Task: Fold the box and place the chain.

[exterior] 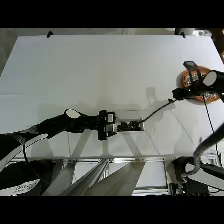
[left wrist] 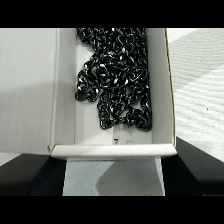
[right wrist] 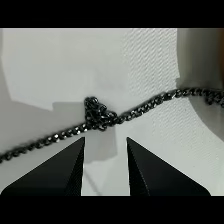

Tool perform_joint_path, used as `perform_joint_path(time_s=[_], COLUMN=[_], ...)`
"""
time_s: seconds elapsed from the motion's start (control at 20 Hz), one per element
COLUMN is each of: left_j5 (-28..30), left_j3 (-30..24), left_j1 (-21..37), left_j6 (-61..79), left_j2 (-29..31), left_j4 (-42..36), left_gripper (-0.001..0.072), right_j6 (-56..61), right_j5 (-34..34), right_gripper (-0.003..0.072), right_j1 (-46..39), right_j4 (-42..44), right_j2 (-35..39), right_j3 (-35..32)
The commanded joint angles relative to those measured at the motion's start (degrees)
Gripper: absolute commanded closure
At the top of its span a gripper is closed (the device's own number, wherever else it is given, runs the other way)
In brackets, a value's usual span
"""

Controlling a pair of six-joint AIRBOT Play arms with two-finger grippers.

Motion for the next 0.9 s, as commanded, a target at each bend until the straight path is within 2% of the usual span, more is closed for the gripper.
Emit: perform_joint_path(time_s=[0.0, 0.25, 0.45, 0.75, 0.85], left_j5=[0.0, 0.0, 0.0, 0.0, 0.0], left_j3=[0.0, 0.0, 0.0, 0.0, 0.0], left_j1=[0.0, 0.0, 0.0, 0.0, 0.0], left_j6=[0.0, 0.0, 0.0, 0.0, 0.0], left_j2=[0.0, 0.0, 0.0, 0.0, 0.0], left_j4=[0.0, 0.0, 0.0, 0.0, 0.0], left_gripper=[0.0573, 0.0573, 0.0573, 0.0573, 0.0573], right_j6=[-0.2, 0.5, 3.8, 2.8, 1.7], right_j5=[2.2, -0.8, 0.5, -1.4, -1.5], right_gripper=[0.0385, 0.0389, 0.0389, 0.0394, 0.0425], right_j1=[2.1, 5.5, 5.5, 5.5, 5.5], right_j4=[-1.9, -2.9, -12.2, -9.2, -6.8], right_j2=[-3.8, -5.4, -5.4, -7.6, -8.6], right_j3=[0.9, 0.9, 0.9, 0.9, 0.9])
